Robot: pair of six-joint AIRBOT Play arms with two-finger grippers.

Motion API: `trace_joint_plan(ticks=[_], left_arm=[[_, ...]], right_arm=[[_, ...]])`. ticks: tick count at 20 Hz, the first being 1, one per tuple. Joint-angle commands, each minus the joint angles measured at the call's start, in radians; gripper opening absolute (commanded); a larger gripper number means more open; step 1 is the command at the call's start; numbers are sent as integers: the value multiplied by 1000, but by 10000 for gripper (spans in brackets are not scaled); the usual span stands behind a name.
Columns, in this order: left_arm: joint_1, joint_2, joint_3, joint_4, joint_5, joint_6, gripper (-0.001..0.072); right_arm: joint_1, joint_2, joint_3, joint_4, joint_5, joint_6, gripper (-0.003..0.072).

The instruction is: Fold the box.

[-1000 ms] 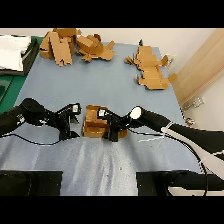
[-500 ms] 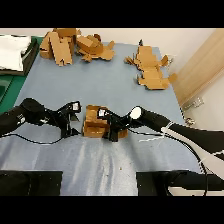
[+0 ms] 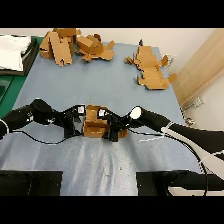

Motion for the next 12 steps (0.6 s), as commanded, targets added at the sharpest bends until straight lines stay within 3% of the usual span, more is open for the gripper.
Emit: trace_joint_plan(ticks=[1,12], left_arm=[[-4,-10,4,-16,7,71,691],[-24,-9,5,-66,-41,119,691]], right_arm=[[0,1,1,0,0,0,508],[0,1,1,0,0,0,508]])
